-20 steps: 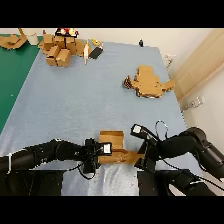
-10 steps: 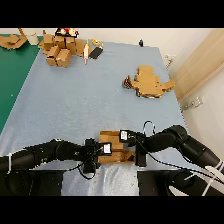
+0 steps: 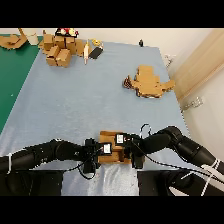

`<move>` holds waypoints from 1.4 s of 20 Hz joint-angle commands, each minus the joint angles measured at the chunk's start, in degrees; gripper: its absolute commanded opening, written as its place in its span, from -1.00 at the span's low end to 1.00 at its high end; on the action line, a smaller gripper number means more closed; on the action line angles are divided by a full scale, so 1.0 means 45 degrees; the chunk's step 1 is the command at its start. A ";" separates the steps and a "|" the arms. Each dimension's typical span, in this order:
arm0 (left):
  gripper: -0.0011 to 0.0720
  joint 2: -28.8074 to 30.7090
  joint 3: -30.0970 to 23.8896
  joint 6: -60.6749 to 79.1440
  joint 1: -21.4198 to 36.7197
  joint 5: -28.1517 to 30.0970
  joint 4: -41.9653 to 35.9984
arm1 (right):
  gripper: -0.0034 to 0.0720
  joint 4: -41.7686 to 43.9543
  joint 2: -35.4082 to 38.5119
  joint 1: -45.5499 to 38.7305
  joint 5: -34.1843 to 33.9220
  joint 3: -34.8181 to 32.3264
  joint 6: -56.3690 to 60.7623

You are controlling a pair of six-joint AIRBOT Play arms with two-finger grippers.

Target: Fold the box.

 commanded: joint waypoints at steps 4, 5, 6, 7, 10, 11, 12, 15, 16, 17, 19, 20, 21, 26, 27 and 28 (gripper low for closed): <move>0.04 -0.0005 -0.0005 0.0000 -0.0005 0.0005 0.0000 | -0.68 0.0330 0.0160 0.0049 0.0024 -0.0005 0.0160; 0.04 -0.0005 -0.0010 0.0000 -0.0005 0.0005 0.0005 | -0.69 0.0510 0.0155 0.0049 0.0068 -0.0005 0.0160; 0.04 -0.0005 -0.0010 0.0000 -0.0005 0.0005 0.0000 | -0.77 0.0685 0.0160 0.0049 0.0068 -0.0005 0.0160; 0.04 -0.0005 -0.0010 0.0000 -0.0005 0.0005 0.0005 | -0.87 0.0918 0.0155 0.0049 0.0073 -0.0005 0.0165; 0.04 -0.0005 -0.0010 0.0000 -0.0005 0.0005 0.0005 | -0.87 0.1243 0.0160 0.0049 0.0078 -0.0005 0.0170; 0.04 -0.0005 -0.0010 0.0000 -0.0005 0.0005 0.0005 | -0.87 0.1243 0.0160 0.0049 0.0102 -0.0010 0.0170; 0.04 -0.0005 -0.0010 0.0000 -0.0010 0.0000 0.0005 | -0.87 0.1268 0.0160 0.0049 0.0185 -0.0044 0.0170; 0.04 -0.0005 -0.0010 0.0000 -0.0005 0.0005 0.0005 | -0.54 0.1540 0.0155 0.0049 0.0573 -0.0384 0.0160; 0.04 -0.0005 -0.0010 0.0000 -0.0005 0.0005 0.0005 | -0.34 0.1700 0.0160 0.0049 0.0588 -0.0476 0.0160; 0.04 -0.0005 -0.0010 0.0000 -0.0005 0.0005 0.0005 | -0.22 0.1826 0.0160 0.0049 0.0588 -0.0520 0.0160; 0.04 -0.0005 -0.0005 0.0000 -0.0005 0.0000 0.0005 | 0.36 0.1991 0.0160 0.0049 0.0641 -0.0549 0.0160; 0.04 -0.0005 -0.0005 0.0000 -0.0005 0.0005 0.0005 | 0.50 0.1991 0.0160 0.0049 0.0641 -0.0554 0.0160; 0.05 -0.0005 -0.0010 0.0000 -0.0005 0.0005 0.0005 | 0.60 0.1991 0.0155 0.0049 0.0641 -0.0563 0.0160; 0.04 -0.0005 -0.0005 0.0000 -0.0005 0.0005 0.0005 | 0.64 0.1982 0.0155 0.0049 0.0631 -0.0563 0.0165; 0.05 -0.0005 -0.0010 0.0000 -0.0005 0.0005 0.0000 | 0.64 0.1967 0.0155 0.0049 0.0627 -0.0563 0.0165; 0.04 -0.0005 -0.0005 0.0000 -0.0005 0.0005 0.0000 | 0.64 0.1919 0.0155 0.0049 0.0622 -0.0563 0.0165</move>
